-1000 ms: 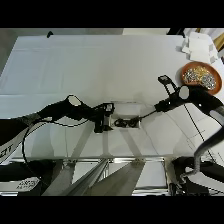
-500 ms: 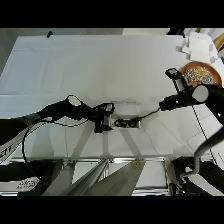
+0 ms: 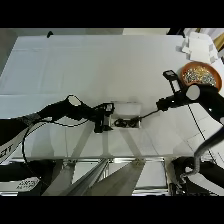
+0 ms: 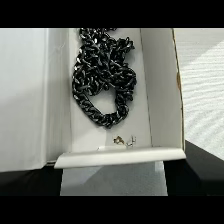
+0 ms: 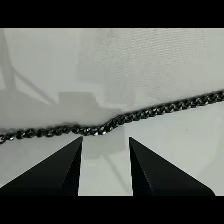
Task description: Fold the box and place the chain.
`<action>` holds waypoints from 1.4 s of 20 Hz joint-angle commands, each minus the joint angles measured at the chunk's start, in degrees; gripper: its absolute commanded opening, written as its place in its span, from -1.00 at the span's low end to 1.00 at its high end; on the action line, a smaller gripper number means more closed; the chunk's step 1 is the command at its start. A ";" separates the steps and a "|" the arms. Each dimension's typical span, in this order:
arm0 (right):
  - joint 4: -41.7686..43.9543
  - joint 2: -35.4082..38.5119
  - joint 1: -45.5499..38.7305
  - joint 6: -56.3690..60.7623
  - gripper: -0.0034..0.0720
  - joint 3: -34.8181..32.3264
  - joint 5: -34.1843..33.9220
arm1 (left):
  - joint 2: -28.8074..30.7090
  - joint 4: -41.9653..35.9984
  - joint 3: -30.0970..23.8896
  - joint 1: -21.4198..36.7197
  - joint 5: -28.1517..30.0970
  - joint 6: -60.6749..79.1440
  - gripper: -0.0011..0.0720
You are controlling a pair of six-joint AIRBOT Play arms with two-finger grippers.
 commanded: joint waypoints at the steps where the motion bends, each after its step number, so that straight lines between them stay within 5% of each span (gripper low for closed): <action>1: -1.05 -5.16 0.04 0.61 -0.14 -0.02 -1.70 | 0.02 0.00 -0.02 0.04 0.00 0.00 -0.11; 10: -1.68 -9.07 0.15 0.61 -0.26 -0.04 -3.17 | 0.02 0.00 -0.02 0.04 0.00 0.02 -0.11; 14: -1.68 -9.55 1.60 0.57 -0.81 -0.04 -1.97 | 0.02 0.00 -0.02 0.04 0.02 0.02 -0.11; 18: -1.62 -8.52 2.05 0.55 -0.88 -0.04 0.98 | 0.02 0.00 -0.02 0.04 0.00 0.02 -0.11; 28: 1.36 12.37 9.46 -1.09 -0.88 -0.04 8.66 | 0.02 0.00 -0.02 0.04 -0.15 0.00 -0.11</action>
